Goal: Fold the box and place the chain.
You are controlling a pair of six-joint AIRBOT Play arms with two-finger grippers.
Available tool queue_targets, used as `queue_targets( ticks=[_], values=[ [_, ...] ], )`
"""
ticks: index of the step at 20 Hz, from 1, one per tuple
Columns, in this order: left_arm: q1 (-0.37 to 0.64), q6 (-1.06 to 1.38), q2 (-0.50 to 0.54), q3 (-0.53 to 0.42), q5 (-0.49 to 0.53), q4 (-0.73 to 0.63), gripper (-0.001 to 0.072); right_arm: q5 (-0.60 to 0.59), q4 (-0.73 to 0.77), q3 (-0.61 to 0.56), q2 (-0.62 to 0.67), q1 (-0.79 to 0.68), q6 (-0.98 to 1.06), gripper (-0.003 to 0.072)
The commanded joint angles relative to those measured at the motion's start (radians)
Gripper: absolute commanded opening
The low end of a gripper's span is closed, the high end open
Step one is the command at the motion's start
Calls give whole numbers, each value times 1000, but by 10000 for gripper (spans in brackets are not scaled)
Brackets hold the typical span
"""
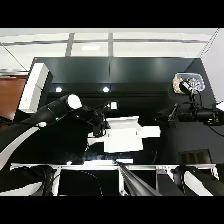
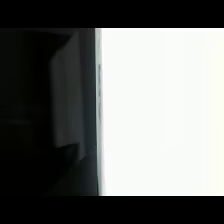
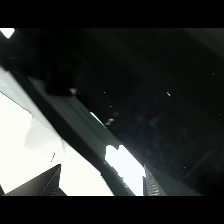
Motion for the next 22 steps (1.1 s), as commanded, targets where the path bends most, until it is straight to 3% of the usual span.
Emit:
queue_targets(
  ticks=[1, 5, 15, 22],
  values=[
    [-8, 108, -32, 0, 95, 19, 32, -16, -11, 3, 1, -1, -47, 599],
    [-8, 127, -61, 1, 99, 24, 32, -71, -26, -19, 0, 18, -59, 599],
    [-8, 127, -66, 1, 100, 26, 32, -190, -261, -109, -2, 330, -61, 599],
    [-8, 126, -66, 1, 98, 25, 32, -217, -210, -185, -2, 466, -54, 601]
  ],
)
